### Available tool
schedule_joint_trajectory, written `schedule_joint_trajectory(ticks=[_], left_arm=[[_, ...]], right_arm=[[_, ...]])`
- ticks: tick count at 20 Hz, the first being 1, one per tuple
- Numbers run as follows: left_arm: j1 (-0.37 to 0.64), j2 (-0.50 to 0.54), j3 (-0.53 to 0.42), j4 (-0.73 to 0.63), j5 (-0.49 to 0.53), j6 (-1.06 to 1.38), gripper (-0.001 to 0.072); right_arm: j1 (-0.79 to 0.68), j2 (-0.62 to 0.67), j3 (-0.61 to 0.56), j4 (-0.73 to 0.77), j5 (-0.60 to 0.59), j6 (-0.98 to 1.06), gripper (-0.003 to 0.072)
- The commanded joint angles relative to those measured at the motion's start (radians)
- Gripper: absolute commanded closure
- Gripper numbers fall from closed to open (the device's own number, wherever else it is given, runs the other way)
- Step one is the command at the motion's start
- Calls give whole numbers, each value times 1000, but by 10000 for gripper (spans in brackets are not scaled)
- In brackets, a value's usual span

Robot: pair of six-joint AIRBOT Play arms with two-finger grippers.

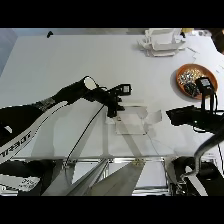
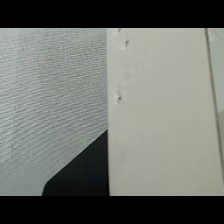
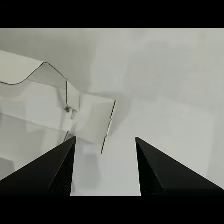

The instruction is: Fold the box and place the chain.

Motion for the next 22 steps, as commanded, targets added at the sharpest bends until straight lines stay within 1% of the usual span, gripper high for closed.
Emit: schedule_joint_trajectory(ticks=[1,3,5,6,8,9,10,11,12,15,16,17,18,19,22], left_arm=[[-1,1,-1,0,-12,0,698],[-1,1,-1,0,-14,0,698],[-1,1,-1,0,-14,0,698],[-1,1,-1,0,-14,0,698],[-1,1,-1,0,-14,0,698],[-1,1,-1,0,-14,0,698],[-1,1,-1,0,-14,0,698],[-1,1,-1,0,-14,0,698],[-1,1,-1,0,-14,0,698],[-1,1,-1,0,-14,0,698],[-1,1,-1,0,-14,0,698],[-1,1,-1,0,-14,0,698],[-1,1,-1,0,-14,0,698],[-1,1,-1,0,-14,0,698],[-1,1,-1,0,-14,0,698]], right_arm=[[1,-1,1,41,40,-123,288],[1,-1,1,92,72,-221,288],[1,-1,1,182,112,-355,289],[1,-1,1,227,137,-431,307],[18,-1,0,267,192,-562,513],[37,-1,-4,266,217,-615,580],[61,-1,-11,266,247,-683,667],[96,-1,-26,265,256,-738,662],[133,-1,-48,256,235,-777,663],[241,-13,-136,175,112,-898,660],[272,-28,-153,121,97,-933,523],[294,-46,-159,72,87,-941,256],[315,-69,-159,37,68,-962,41],[335,-92,-159,29,22,-962,11],[346,-159,-171,40,-118,-1032,0]])
